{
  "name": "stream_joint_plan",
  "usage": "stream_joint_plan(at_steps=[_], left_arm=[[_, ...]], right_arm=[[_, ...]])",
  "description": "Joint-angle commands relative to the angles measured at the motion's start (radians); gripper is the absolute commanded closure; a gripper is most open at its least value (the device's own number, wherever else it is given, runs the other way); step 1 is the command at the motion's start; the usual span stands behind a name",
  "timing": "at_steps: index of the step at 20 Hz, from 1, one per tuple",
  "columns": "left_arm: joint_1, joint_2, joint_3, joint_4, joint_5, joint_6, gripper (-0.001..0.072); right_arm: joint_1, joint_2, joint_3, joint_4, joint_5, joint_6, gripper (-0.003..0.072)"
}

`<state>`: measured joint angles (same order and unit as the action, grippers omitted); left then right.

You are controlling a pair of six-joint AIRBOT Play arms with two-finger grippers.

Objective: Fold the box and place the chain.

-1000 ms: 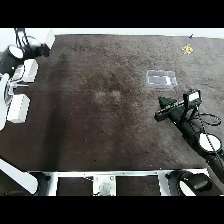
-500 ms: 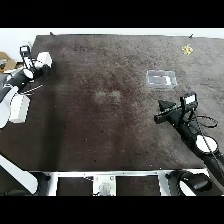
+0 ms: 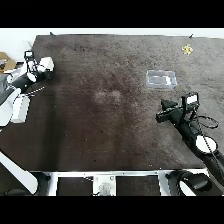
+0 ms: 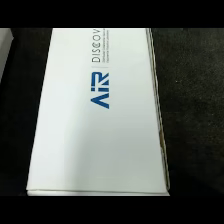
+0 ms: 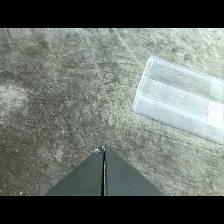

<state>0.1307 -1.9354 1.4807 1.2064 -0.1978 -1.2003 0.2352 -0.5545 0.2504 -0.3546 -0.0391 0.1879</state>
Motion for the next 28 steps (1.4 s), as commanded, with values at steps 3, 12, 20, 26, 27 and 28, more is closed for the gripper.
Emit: stream_joint_plan(at_steps=[3, 12, 20, 26, 27, 28], left_arm=[[0.0, 0.001, 0.011, -0.003, 0.059, 0.014, 0.0008], [0.0, 0.123, 0.159, -0.004, -0.132, 0.014, -0.0008], [-0.013, 0.547, 0.18, -0.097, -0.277, 0.098, 0.0699], [-0.188, 0.941, -0.245, -0.162, 0.024, 0.349, 0.0701], [-0.212, 1.002, -0.338, -0.169, 0.063, 0.344, 0.0701], [-0.238, 1.062, -0.434, -0.175, 0.106, 0.344, 0.0701]], right_arm=[[0.0, -0.001, 0.0, 0.001, -0.006, 0.0, 0.0683], [0.0, -0.001, 0.0, 0.0, -0.007, 0.0, 0.0684], [0.0, 0.0, 0.0, 0.002, -0.006, 0.001, 0.0683], [0.002, 0.103, 0.0, 0.019, -0.016, 0.049, 0.0683], [0.002, 0.133, 0.0, 0.019, -0.035, 0.049, 0.0683], [0.002, 0.158, 0.0, 0.019, -0.055, 0.049, 0.0683]])
